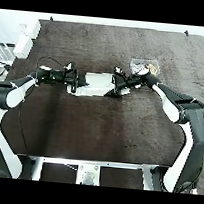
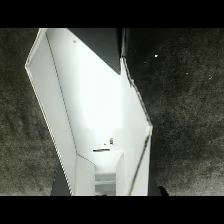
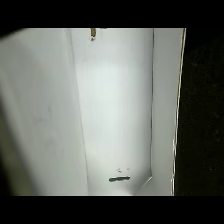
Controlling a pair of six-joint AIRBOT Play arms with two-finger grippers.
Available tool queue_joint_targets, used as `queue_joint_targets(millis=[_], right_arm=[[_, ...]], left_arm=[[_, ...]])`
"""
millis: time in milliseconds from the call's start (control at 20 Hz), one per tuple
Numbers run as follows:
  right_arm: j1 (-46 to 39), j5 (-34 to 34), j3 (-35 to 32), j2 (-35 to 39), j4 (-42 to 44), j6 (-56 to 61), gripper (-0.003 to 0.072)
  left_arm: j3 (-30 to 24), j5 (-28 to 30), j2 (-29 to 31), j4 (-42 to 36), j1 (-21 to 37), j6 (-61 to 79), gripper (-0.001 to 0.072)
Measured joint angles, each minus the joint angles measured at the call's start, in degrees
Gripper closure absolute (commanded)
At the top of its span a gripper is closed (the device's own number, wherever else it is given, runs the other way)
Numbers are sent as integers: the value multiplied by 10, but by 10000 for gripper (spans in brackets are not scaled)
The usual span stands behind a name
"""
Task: Fold the box and place the chain.
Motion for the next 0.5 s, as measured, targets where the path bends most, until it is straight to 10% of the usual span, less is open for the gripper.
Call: queue_joint_targets(millis=[500], right_arm=[[-4, -15, 0, -5, -2, 1, 83]], left_arm=[[0, 0, 0, 0, 0, 0, 688]])
